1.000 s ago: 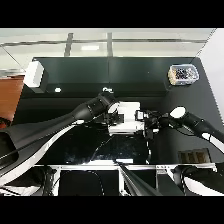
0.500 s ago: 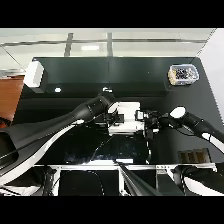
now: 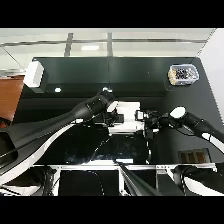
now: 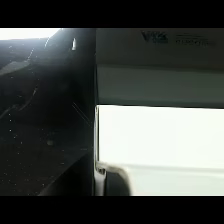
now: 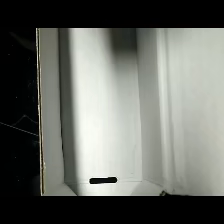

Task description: Fold the box and place the chain.

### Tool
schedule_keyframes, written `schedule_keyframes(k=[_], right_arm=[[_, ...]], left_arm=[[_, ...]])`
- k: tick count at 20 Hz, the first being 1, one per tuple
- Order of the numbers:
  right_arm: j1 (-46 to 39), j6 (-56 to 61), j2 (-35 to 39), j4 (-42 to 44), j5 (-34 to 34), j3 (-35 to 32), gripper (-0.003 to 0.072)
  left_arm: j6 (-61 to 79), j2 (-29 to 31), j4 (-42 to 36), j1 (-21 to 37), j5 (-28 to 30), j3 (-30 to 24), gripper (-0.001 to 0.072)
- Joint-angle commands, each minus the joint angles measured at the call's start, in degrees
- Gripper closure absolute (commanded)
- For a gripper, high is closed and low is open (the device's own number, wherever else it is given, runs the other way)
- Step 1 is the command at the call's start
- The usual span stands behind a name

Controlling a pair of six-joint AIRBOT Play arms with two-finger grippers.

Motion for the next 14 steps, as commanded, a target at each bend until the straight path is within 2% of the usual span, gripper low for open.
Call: schedule_keyframes(k=[1,2,7,14], right_arm=[[0.02,3.26,0.02,0.15,0.48,0.0,0.0109],[0.02,4.46,0.13,0.22,0.02,0.0,-0.003],[0.02,5.25,4.22,-3.1,2.43,0.0,-0.0022],[0.02,5.2,8.33,-7.58,1.22,0.0,-0.0009]], left_arm=[[-0.04,-0.02,1.62,0.07,-0.72,0.0,0.0687],[-0.04,-0.02,1.73,0.07,-0.5,0.0,0.0687],[0.2,-0.02,1.75,0.2,-0.79,0.0,0.0687],[2.91,-0.02,1.49,0.31,-0.83,0.02,0.0684]])
